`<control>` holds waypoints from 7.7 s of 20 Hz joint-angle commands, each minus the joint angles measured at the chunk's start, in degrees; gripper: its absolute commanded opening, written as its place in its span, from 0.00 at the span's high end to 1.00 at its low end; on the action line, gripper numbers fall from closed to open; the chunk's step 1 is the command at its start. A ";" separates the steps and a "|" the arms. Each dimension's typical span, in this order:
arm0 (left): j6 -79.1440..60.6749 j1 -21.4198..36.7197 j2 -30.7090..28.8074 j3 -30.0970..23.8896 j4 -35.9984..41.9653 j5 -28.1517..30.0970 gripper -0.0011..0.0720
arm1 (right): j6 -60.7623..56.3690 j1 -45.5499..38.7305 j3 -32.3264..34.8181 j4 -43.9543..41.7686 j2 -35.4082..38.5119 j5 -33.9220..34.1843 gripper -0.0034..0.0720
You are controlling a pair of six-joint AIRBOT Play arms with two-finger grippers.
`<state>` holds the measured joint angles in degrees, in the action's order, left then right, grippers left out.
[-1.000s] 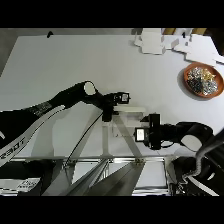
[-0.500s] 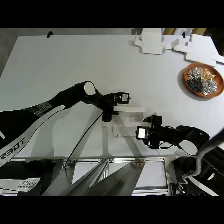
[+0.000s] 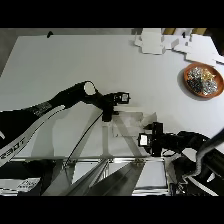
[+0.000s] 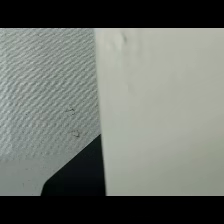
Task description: Fold the box and place the chain.
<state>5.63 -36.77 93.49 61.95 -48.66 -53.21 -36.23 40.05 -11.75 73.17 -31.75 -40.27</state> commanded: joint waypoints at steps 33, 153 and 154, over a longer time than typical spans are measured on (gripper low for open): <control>-0.02 -0.04 0.02 -0.02 0.00 0.00 0.97 | 15.93 -6.62 2.47 -7.23 -1.73 7.54 0.04; 25.59 -7.96 -14.01 -0.02 -2.99 17.53 0.98 | 72.50 -31.95 -8.48 -50.95 -36.59 -3.87 0.41; 28.13 -7.34 -12.85 -0.02 -2.38 20.00 0.98 | 72.50 -31.98 -8.48 -50.93 -36.59 -3.87 0.41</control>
<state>27.40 -44.95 78.52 61.89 -53.25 -44.80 36.27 8.08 -20.21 22.22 -68.38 -44.10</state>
